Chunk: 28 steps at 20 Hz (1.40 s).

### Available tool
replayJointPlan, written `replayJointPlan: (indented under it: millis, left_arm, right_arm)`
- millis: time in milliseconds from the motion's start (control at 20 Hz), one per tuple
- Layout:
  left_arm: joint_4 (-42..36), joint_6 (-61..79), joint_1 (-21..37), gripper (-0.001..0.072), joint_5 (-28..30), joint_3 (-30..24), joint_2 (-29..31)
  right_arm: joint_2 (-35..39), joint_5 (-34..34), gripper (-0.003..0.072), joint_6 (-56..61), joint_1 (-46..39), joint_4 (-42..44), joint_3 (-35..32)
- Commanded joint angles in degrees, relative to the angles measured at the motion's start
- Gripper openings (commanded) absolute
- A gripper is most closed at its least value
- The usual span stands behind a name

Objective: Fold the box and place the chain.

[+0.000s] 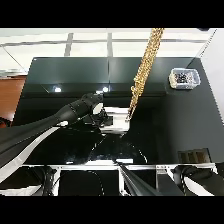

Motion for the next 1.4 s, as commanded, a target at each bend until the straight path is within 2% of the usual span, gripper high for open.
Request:
replayJointPlan:
  millis: [0, 200, 450, 750, 900, 1350]
  left_arm:
    - [-0.02, 0.02, -0.02, 0.0027, -0.04, -0.02, -0.02]
    - [-0.02, 0.02, -0.02, 0.0027, -0.04, -0.02, -0.02]
    - [0.00, 0.02, -0.02, 0.0027, -0.07, -0.02, -0.02]
    - [0.00, 0.02, -0.02, 0.0027, -0.07, -0.02, -0.02]
    - [0.00, 0.02, -0.02, 0.0027, -0.04, -0.02, -0.02]
    - [0.00, 0.02, -0.02, 0.0027, 0.02, -0.02, -0.02]
  right_arm:
    - [-0.57, 1.73, 0.0012, 0.87, 0.15, -0.85, 0.00]
    - [-0.70, 2.78, 0.0012, 1.46, 0.96, -1.99, 0.00]
    - [-0.76, 8.87, 0.0013, 6.78, 7.91, -17.40, -0.02]
    - [-0.76, 10.93, 0.0013, 7.76, 11.39, -18.53, -0.79]
    - [-0.76, 10.29, 0.0013, 8.11, 14.16, -18.58, -6.32]
    - [-0.76, -2.45, 0.0013, 7.69, 16.09, -18.62, -31.58]
